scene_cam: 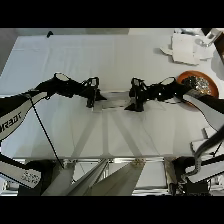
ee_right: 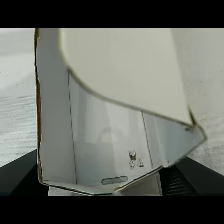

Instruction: Fold the box and place the chain.

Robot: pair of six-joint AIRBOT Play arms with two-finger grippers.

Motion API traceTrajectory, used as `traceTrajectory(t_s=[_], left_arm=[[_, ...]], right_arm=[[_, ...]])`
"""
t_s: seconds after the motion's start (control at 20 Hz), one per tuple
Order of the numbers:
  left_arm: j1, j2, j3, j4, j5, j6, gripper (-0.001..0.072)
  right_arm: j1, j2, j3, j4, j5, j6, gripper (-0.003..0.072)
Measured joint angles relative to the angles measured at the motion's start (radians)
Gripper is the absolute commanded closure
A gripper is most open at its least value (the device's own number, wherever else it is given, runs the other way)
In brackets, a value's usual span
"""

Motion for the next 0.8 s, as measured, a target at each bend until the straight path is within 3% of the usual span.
traceTrajectory(t_s=[0.7, 0.8], left_arm=[[0.0, 0.0, 0.0, 0.0, 0.0, 0.0, 0.0695], [0.0, 0.0, 0.0, 0.0, 0.0, 0.0, 0.0695]], right_arm=[[0.0, -0.003, 0.0, -0.001, 0.01, -0.016, -0.0006], [0.0, -0.003, 0.0, -0.001, 0.01, -0.016, 0.0044]])
